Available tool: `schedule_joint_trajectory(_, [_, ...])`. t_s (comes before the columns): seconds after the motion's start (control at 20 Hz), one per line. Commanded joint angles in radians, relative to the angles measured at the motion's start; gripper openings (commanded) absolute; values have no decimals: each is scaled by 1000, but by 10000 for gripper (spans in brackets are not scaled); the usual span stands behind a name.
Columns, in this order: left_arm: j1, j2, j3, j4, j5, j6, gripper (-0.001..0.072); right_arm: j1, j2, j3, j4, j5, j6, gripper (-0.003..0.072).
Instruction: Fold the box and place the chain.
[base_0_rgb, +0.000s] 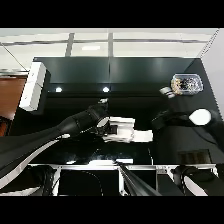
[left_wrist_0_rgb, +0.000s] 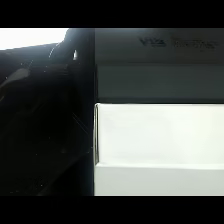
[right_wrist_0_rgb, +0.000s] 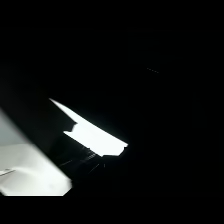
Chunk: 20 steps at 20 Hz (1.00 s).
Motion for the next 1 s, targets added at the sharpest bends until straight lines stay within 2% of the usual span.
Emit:
schedule_joint_trajectory(0.0, [1,0,0,3,0,-2,29,-278,37,-72,-23,117,435,12])
schedule_joint_trajectory(0.1, [1,0,0,3,-1,-2,29,-307,11,-145,114,145,377,12])
schedule_joint_trajectory(0.2, [1,0,0,3,-1,-2,30,-275,-50,-175,262,200,253,12])
schedule_joint_trajectory(0.45, [1,0,0,3,-1,-2,29,-164,-254,-174,480,268,1,13])
schedule_joint_trajectory(0.55, [1,0,0,3,-2,-2,29,-131,-297,-173,490,267,-26,13])
schedule_joint_trajectory(0.8, [1,0,0,3,-2,-2,29,-107,-304,-113,503,295,-135,13])
schedule_joint_trajectory(0.95, [1,0,0,3,-2,-2,29,-108,-304,-34,513,394,-172,24])
